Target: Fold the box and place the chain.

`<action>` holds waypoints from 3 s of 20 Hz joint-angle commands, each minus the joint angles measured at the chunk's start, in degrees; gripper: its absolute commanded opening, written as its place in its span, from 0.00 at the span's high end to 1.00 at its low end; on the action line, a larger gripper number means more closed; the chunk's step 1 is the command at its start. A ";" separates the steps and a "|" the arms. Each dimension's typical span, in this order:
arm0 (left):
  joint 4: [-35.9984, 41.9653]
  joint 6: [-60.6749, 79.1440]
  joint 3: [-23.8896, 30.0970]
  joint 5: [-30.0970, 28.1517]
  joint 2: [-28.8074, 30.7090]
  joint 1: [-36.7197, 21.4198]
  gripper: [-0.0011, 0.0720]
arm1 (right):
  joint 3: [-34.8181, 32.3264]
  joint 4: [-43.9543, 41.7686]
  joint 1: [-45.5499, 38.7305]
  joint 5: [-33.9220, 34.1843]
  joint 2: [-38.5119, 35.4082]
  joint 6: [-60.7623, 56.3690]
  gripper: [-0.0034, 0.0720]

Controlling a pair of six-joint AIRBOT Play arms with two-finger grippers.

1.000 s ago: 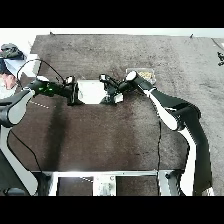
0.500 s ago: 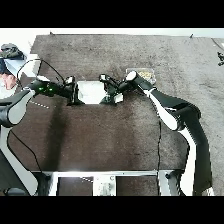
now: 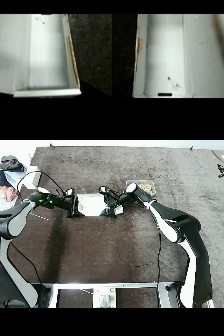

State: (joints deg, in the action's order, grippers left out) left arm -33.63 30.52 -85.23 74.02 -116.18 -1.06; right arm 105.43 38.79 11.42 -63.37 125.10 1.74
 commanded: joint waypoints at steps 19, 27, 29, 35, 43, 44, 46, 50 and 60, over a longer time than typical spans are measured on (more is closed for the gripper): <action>-0.24 -0.07 0.00 0.07 0.04 -0.07 0.58 | -0.02 -0.02 0.00 0.00 0.02 -0.02 0.39; -0.24 -0.09 0.00 0.09 0.04 -0.07 0.58 | -0.02 -0.04 0.00 0.02 0.04 -0.02 0.39; -0.24 -0.09 0.00 0.09 0.04 -0.07 0.58 | -0.02 -0.22 0.00 0.00 0.04 -0.04 0.39; -0.24 -0.09 0.00 0.09 0.04 -0.07 0.58 | -0.02 0.13 -0.09 0.17 -1.29 0.00 0.17; -0.24 -0.09 0.00 0.09 0.04 -0.07 0.58 | -0.02 7.56 -2.14 -2.45 -4.02 -2.99 0.17; -0.24 -0.09 0.00 0.09 0.04 -0.07 0.58 | -0.02 7.56 -2.67 -3.37 -4.50 -3.08 0.17; -0.24 -0.09 0.00 0.09 0.04 -0.07 0.58 | -0.02 7.54 -3.85 -5.49 -5.81 -3.08 0.17; -0.24 -0.09 0.00 0.09 0.04 -0.07 0.58 | -0.02 7.50 -5.77 -9.03 -9.44 -3.58 0.17; -0.24 -0.09 0.00 0.09 0.04 -0.07 0.58 | -0.09 -4.94 -1.27 -5.51 -10.78 -11.02 0.97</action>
State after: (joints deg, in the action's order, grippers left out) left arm -33.87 30.41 -85.25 74.13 -116.16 -1.08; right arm 105.36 36.69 8.21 -73.80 114.02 -8.58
